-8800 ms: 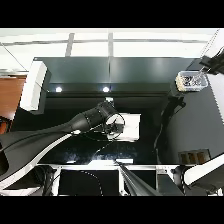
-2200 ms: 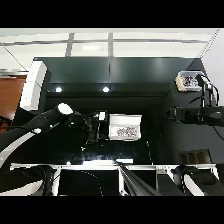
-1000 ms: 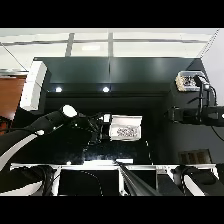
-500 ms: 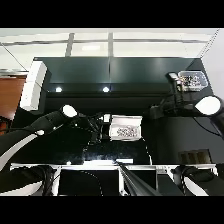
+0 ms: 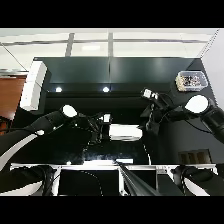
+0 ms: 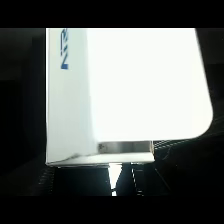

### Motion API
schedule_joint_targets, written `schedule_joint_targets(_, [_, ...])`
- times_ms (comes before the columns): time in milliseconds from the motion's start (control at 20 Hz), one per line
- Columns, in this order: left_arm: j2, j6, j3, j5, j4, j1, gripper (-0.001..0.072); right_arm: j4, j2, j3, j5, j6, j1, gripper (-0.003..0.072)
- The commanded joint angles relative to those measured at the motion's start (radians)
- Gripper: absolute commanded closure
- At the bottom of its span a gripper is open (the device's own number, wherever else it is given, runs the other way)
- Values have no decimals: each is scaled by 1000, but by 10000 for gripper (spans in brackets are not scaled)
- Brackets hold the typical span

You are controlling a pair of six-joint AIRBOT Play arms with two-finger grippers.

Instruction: Fold the box and place the chain.

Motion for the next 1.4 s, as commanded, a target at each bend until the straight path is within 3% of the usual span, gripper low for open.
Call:
schedule_joint_targets(0, [-1,0,0,0,0,0,435,3,-3,-19,17,-63,42,46])
schedule_joint_targets(550, [-1,0,0,0,0,0,435,8,-8,-48,-43,-97,121,48])
schedule_joint_targets(600, [-1,0,0,0,0,0,435,8,-8,-50,-42,-97,121,179])
schedule_joint_targets(650, [-1,0,0,0,0,0,435,8,-8,-50,-41,-95,121,248])
schedule_joint_targets(700, [-1,0,0,0,0,0,435,9,-8,-50,-41,-95,121,249])
schedule_joint_targets(800, [-1,0,0,0,0,0,435,9,-8,-50,-41,-94,121,403])
schedule_joint_targets(850, [-1,0,0,0,0,0,435,9,-8,-50,-41,-94,121,441])
schedule_joint_targets(1350, [-1,0,0,0,0,0,435,11,-9,-79,-58,-94,121,443])
